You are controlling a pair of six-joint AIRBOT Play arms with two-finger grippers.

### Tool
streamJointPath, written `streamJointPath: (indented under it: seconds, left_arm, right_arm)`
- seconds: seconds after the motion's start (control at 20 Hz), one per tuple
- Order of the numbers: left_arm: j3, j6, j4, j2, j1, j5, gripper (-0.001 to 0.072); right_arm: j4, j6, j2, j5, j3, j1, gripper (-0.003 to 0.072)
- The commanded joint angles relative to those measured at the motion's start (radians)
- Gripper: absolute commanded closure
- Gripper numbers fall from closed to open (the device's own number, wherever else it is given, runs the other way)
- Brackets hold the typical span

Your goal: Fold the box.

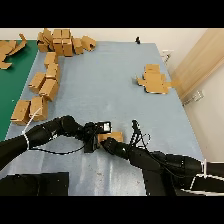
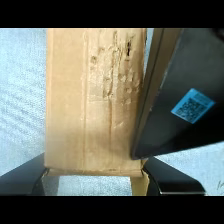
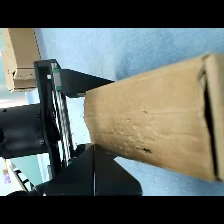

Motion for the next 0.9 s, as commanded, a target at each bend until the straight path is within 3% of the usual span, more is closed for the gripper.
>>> streamJointPath:
  seconds: [0.0, 0.85]
  left_arm:
    - [0.001, 0.0, 0.0, 0.0, 0.0, 0.0, 0.0184]
    - [0.001, 0.0, 0.0, 0.0, 0.0, 0.0, 0.0184]
  right_arm:
    - [0.0, 0.0, 0.0, -0.005, -0.003, 0.0, 0.0685]
    - [0.003, 0.001, 0.0, 0.008, -0.017, -0.006, 0.0684]
